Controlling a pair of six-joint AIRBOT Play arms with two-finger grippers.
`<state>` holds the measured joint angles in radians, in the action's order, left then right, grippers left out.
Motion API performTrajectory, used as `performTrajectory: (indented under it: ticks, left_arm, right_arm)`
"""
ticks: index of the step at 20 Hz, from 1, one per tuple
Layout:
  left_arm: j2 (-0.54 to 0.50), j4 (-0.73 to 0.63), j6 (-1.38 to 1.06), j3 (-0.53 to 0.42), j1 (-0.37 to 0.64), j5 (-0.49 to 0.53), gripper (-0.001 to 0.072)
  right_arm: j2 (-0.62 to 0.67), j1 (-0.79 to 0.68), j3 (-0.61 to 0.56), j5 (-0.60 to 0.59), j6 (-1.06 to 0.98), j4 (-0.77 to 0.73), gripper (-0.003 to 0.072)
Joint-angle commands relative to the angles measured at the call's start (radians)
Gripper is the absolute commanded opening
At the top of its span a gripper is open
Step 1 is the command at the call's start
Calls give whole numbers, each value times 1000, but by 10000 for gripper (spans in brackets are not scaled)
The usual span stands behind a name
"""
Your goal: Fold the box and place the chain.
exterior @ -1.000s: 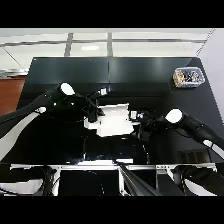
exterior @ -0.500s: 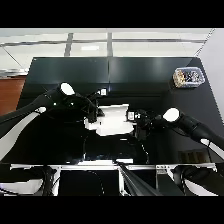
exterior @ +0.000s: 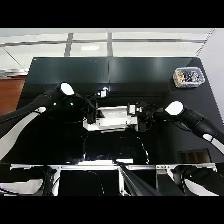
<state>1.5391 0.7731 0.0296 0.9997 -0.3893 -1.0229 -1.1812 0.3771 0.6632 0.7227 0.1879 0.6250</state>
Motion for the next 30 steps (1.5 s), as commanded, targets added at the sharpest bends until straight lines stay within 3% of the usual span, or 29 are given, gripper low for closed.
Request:
performTrajectory:
  ticks: [1,7,12,17,30]
  left_arm:
    - [0,0,-5,1,0,-5,22]
    - [-16,9,-5,2,-1,-8,22]
    - [-37,28,-58,2,-6,3,22]
    - [-35,90,-57,-5,-39,82,21]
    - [-23,74,-56,-6,-43,84,22]
  right_arm:
    - [-11,-10,8,10,16,-34,714]
    - [-63,-64,11,41,88,-164,714]
    - [-86,-50,11,65,121,-165,714]
    - [-128,-48,11,54,151,-163,714]
    - [-222,-43,52,54,135,-117,714]
